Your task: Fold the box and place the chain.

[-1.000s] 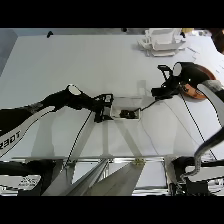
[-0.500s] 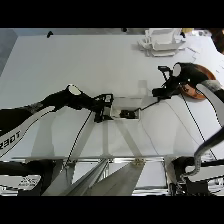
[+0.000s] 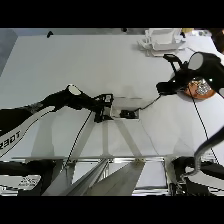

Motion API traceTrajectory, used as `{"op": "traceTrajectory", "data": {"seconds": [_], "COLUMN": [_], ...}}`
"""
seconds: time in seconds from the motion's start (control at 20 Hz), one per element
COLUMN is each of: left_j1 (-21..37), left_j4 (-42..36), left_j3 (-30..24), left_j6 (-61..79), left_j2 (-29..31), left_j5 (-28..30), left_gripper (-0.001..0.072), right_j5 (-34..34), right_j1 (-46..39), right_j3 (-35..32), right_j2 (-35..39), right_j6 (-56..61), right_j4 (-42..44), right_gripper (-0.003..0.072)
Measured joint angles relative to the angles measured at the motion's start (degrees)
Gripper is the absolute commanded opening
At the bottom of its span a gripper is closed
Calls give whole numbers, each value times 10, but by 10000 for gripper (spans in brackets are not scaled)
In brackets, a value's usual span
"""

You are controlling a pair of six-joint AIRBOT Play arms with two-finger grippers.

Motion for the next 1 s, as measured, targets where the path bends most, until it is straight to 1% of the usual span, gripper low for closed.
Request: {"op": "traceTrajectory", "data": {"seconds": [0.2,0.45,0.65,0.75,0.85,1.0], "left_j1": [0,0,0,0,0,0], "left_j4": [0,0,0,0,0,0], "left_j3": [0,0,0,0,0,0], "left_j6": [0,0,0,0,0,0], "left_j2": [0,0,0,0,0,0], "left_j5": [0,0,0,0,0,0], "left_gripper": [251,251,251,251,251,251], "right_j5": [20,29,40,35,16,-37], "right_j1": [20,86,136,157,176,200], "right_j3": [0,0,0,0,0,-10], "right_j2": [84,159,182,186,188,183], "right_j6": [-31,-47,-50,-51,-51,-52], "right_j4": [69,96,105,106,108,106], "right_gripper": [18,18,18,19,19,19]}}
